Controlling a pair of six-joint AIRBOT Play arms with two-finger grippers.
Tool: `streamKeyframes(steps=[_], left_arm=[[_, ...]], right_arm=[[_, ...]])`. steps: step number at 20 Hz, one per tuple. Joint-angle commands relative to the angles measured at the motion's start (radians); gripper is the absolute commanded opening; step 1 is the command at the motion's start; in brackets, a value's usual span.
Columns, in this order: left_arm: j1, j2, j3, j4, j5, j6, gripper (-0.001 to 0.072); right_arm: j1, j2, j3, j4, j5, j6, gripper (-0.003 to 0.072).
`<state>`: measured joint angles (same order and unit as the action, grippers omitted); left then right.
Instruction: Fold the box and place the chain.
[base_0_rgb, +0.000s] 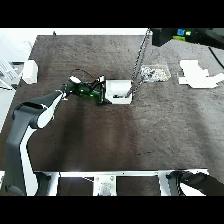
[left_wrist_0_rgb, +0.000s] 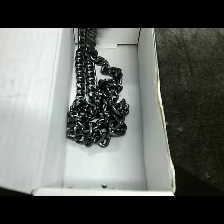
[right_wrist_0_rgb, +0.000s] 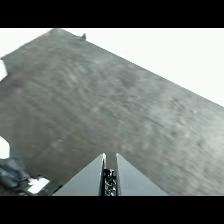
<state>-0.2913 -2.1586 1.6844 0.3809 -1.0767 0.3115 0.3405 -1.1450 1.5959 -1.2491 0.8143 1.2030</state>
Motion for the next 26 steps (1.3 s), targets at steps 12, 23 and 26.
streamKeyframes(steps=[12,23,26], left_arm=[[0.001,0.0,0.0,0.0,-0.005,0.0,0.0233],[0.001,0.0,0.0,0.0,-0.005,0.0,0.0233],[0.001,0.0,0.0,0.0,-0.005,0.0,0.0233]], right_arm=[[0.057,-0.072,-0.297,0.044,-0.172,0.047,0.0001],[0.05,-0.355,-0.474,0.051,-0.402,0.058,0.0535],[0.017,-0.291,-0.449,0.051,-0.402,0.05,0.0535]])
